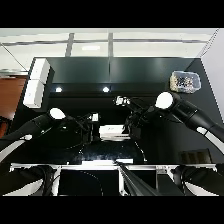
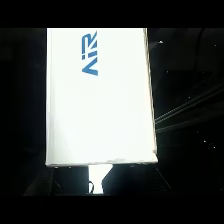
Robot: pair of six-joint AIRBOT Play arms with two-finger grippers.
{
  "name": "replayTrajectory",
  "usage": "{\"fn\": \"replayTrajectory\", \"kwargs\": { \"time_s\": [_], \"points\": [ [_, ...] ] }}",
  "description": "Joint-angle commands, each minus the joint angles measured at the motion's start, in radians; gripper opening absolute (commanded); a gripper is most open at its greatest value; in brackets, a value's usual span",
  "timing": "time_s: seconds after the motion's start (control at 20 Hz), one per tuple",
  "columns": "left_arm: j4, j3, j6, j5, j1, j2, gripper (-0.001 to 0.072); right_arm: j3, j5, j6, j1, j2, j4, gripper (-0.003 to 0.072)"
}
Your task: Fold the box and place the chain.
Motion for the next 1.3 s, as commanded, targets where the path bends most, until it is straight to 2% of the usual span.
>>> {"fn": "replayTrajectory", "kwargs": {
  "time_s": [0.0, 1.25],
  "points": [
    [-0.001, 0.001, 0.000, 0.000, 0.000, -0.001, 0.0403, 0.000, 0.008, 0.008, 0.002, 0.001, -0.004, 0.0215],
    [-0.001, 0.001, 0.000, 0.000, 0.000, -0.001, 0.0403, -0.019, 0.010, 0.053, 0.001, 0.002, -0.037, 0.0213]
  ]
}}
